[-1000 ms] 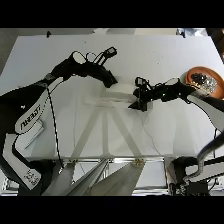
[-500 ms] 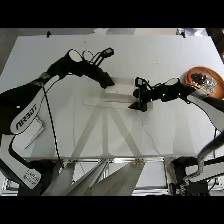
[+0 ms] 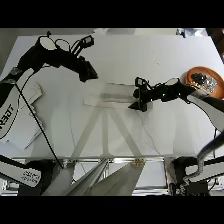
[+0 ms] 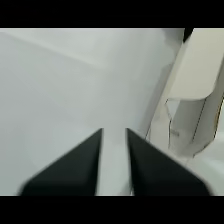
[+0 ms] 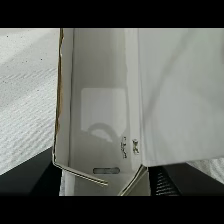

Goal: Fold the box and place the chain.

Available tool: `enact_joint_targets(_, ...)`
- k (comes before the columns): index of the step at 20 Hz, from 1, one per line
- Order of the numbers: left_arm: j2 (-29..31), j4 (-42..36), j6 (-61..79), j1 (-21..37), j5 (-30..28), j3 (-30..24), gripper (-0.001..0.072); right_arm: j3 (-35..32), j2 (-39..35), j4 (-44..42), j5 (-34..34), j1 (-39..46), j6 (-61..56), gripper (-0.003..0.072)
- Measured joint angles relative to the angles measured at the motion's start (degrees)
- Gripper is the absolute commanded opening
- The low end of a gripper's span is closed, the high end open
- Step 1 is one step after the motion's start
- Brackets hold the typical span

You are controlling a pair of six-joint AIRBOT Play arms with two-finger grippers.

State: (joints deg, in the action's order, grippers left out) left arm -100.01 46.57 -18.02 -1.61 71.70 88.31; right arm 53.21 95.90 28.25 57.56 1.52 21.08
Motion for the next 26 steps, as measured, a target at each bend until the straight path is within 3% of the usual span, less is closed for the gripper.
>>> enact_joint_targets(1, 0.1, 1.0, 2.0, 0.0, 0.0, -1.0, 0.0360, 0.0, 0.0, 0.0, 0.0, 0.0, 0.0, 0.0381)
enact_joint_targets(4, 0.3, 3.0, 9.0, -0.6, 0.2, -5.3, 0.0579, 0.0, 0.0, 0.0, 0.0, 0.0, 0.0, 0.0381)
enact_joint_targets(12, -0.2, 2.3, 24.9, -4.3, -2.0, -14.2, 0.0570, 0.0, 0.0, 0.0, 0.0, 0.0, 0.0, 0.0381)
enact_joint_targets(14, -0.2, 1.9, 27.1, -5.2, -2.4, -15.1, 0.0546, 0.0, 0.0, 0.0, 0.0, 0.0, 0.0, 0.0381)
enact_joint_targets(15, -0.2, 1.7, 27.8, -5.5, -2.5, -15.3, 0.0493, 0.0, 0.0, 0.0, 0.0, 0.0, 0.0, 0.0381)
enact_joint_targets(17, -0.2, 1.6, 28.9, -5.9, -2.7, -15.6, 0.0482, 0.0, 0.0, 0.0, 0.0, 0.0, 0.0, 0.0381)
enact_joint_targets(19, -0.2, 1.5, 30.0, -6.2, -2.9, -15.8, 0.0384, 0.0, 0.0, 0.0, 0.0, 0.0, 0.0, 0.0381)
enact_joint_targets(21, -0.2, 1.5, 31.4, -6.3, -3.1, -15.9, 0.0366, 0.0, 0.0, 0.0, 0.0, 0.0, 0.0, 0.0381)
enact_joint_targets(22, -0.2, 1.5, 31.9, -6.4, -3.1, -15.9, 0.0297, 0.0, 0.0, 0.0, 0.0, 0.0, 0.0, 0.0381)
enact_joint_targets(23, -0.2, 1.5, 32.4, -6.5, -3.3, -15.9, 0.0274, 0.0, 0.0, 0.0, 0.0, 0.0, 0.0, 0.0381)
enact_joint_targets(26, -0.2, 1.5, 33.1, -6.8, -4.2, -16.0, 0.0274, 0.0, 0.0, 0.0, 0.0, 0.0, 0.0, 0.0381)
